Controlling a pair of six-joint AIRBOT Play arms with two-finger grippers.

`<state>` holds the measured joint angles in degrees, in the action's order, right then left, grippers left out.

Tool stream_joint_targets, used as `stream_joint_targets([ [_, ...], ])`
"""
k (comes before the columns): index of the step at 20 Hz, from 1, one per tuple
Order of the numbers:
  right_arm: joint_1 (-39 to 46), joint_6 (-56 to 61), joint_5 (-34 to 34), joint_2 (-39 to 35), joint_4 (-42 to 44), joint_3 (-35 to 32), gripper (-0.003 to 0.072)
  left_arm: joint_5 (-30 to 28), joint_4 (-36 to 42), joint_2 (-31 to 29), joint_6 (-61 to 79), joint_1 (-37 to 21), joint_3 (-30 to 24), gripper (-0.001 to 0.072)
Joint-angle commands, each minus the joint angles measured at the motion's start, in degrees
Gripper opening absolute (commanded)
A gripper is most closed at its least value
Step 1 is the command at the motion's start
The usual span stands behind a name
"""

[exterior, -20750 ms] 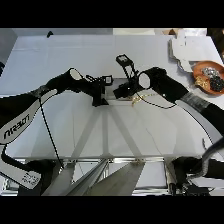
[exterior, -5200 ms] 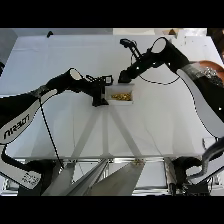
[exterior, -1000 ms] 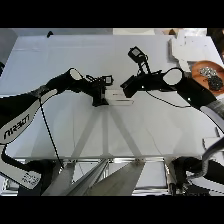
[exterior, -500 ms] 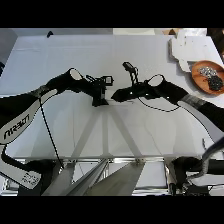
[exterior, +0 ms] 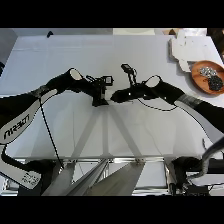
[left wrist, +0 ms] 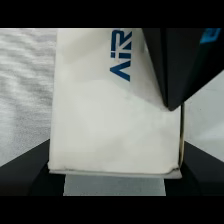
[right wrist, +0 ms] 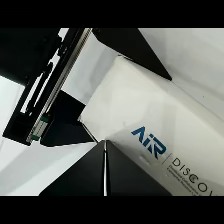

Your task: Fold the box and place the chain.

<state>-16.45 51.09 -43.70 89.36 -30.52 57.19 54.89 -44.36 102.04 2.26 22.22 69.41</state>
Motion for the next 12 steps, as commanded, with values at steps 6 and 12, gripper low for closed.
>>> stream_joint_targets([
  [6, 3.85, -0.11, 0.44, -10.32, -2.4, 0.04, 0.0017, -0.02, -0.07, 0.02, 0.24, 0.0, 0.02, 0.0213],
  [12, 9.53, 0.09, -1.46, -10.27, -3.32, -6.6, 0.0017, -0.02, -0.07, 0.02, 0.24, 0.02, 0.02, 0.0213],
])
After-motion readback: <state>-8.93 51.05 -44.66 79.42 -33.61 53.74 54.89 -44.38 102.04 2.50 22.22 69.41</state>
